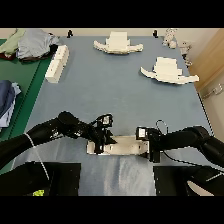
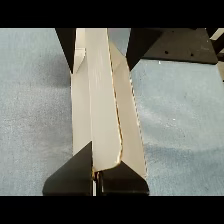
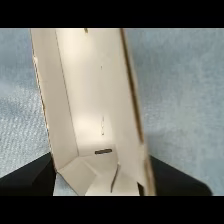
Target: Fold the box.
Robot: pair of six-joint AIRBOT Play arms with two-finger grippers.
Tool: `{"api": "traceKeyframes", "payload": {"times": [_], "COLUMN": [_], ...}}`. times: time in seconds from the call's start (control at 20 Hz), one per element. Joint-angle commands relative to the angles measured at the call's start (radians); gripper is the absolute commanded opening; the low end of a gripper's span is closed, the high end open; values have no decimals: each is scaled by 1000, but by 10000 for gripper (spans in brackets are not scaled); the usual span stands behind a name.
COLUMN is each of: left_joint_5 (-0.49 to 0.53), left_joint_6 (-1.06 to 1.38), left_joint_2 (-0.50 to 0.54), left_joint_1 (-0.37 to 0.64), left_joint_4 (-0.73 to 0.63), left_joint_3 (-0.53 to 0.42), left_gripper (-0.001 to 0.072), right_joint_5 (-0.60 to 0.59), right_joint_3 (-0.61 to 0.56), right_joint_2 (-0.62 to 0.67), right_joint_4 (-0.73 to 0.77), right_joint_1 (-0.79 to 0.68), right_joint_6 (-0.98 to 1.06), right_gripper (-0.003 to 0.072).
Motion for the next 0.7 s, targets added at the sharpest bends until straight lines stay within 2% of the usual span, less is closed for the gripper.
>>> {"api": "traceKeyframes", "payload": {"times": [0.0,0.2,0.55,0.65], "left_joint_5": [0,1,0,0], "left_joint_6": [0,0,0,0], "left_joint_2": [1,0,0,1], "left_joint_1": [0,0,0,0], "left_joint_4": [0,0,0,0], "left_joint_3": [0,0,0,0], "left_gripper": [15,16,16,16], "right_joint_5": [61,103,84,84], "right_joint_3": [-37,-46,-51,-60], "right_joint_2": [-12,-14,-42,-42], "right_joint_4": [45,62,70,71], "right_joint_1": [-4,-4,-4,-4], "right_joint_6": [-42,-120,-133,-133], "right_gripper": [709,708,708,687]}}
